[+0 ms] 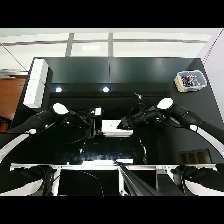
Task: Fold the box and place the chain.
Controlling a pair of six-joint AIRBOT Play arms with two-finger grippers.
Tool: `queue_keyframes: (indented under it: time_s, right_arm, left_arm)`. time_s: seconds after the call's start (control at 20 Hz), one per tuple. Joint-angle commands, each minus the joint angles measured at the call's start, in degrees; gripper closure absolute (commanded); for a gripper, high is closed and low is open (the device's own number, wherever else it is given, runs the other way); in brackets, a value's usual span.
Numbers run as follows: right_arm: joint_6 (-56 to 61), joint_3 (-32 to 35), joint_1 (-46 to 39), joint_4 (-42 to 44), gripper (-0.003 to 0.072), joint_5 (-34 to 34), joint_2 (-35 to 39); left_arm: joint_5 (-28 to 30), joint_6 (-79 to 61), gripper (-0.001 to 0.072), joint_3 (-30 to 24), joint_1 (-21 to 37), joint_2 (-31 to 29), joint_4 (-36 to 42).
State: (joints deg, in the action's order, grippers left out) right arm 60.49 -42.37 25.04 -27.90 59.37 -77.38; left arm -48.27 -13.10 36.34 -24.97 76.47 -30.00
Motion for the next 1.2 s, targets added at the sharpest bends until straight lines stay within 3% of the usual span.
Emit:
queue_keyframes:
  time_s: [0.0, 0.25, 0.45, 0.5, 0.55, 0.8, 1.0, 1.15]
  right_arm:
    - [0.39, 0.04, 0.09, -1.33, 0.0646, -0.61, -0.02]
    - [-1.75, -0.44, -1.31, 0.68, 0.0646, 4.26, 1.66]
    - [-2.29, -1.62, -8.96, -2.23, 0.0646, 8.63, 9.79]
    - [-1.64, -1.62, -12.04, -3.63, 0.0646, 9.05, 12.26]
    - [-1.14, -1.64, -15.37, -4.35, 0.0646, 9.99, 14.73]
    - [-0.70, -1.64, -27.69, -6.27, 0.0645, 15.19, 23.67]
    - [-0.74, -1.64, -29.79, -6.45, 0.0646, 15.15, 24.96]
    - [-0.74, -1.64, -29.79, -6.43, 0.0646, 11.47, 24.96]
  left_arm:
    - [0.07, 0.07, 0.0227, 0.04, -0.02, 0.02, 0.07]
    - [0.02, 0.07, 0.0226, 0.02, 0.04, -0.02, 0.28]
    - [-0.42, 0.11, 0.0210, 0.02, 0.04, -0.02, 0.35]
    - [-0.13, 0.09, 0.0141, 0.02, 0.04, -0.07, 0.44]
    - [-0.17, 0.11, -0.0003, 0.02, 0.24, -0.33, 0.39]
    - [-0.37, 9.07, -0.0008, 0.02, 1.75, -8.15, -10.05]
    - [0.35, 16.57, -0.0007, 0.04, 0.48, -17.44, -10.05]
    - [1.11, 22.16, -0.0004, 3.23, -4.59, -15.67, -9.38]
